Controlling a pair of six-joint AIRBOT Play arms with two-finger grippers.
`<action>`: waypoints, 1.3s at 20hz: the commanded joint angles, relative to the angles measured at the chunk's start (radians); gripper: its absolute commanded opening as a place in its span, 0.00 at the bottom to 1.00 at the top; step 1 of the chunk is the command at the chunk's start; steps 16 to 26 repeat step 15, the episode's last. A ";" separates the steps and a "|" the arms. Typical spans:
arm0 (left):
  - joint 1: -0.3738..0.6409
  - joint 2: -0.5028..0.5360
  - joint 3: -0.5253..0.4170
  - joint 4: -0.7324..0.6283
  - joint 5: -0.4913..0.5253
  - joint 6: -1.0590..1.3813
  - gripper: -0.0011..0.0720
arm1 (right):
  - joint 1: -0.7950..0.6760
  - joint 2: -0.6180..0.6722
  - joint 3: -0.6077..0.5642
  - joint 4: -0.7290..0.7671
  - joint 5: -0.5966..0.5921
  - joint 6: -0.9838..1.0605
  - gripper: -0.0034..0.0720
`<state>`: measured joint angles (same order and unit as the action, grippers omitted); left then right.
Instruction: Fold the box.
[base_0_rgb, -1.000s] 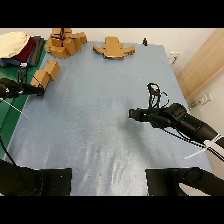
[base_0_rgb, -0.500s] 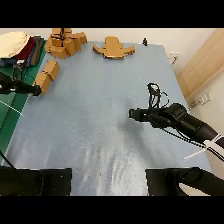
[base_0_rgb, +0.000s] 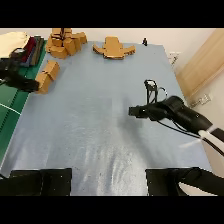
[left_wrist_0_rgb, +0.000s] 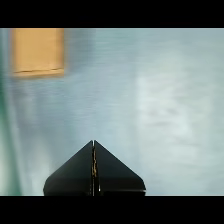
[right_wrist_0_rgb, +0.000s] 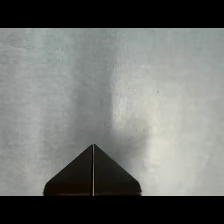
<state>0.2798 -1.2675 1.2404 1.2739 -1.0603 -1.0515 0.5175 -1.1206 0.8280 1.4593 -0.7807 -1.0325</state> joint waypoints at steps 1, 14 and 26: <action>-0.254 0.026 0.004 -0.018 -0.065 -0.154 0.03 | -0.022 -0.156 0.186 0.000 -0.148 -0.152 0.05; -0.755 -0.021 0.004 0.042 0.011 -0.310 0.03 | -0.020 -0.307 0.349 0.085 -0.179 -0.191 0.06; -0.765 -0.021 0.004 0.042 0.011 -0.310 0.03 | -0.020 -0.307 0.349 0.085 -0.179 -0.191 0.06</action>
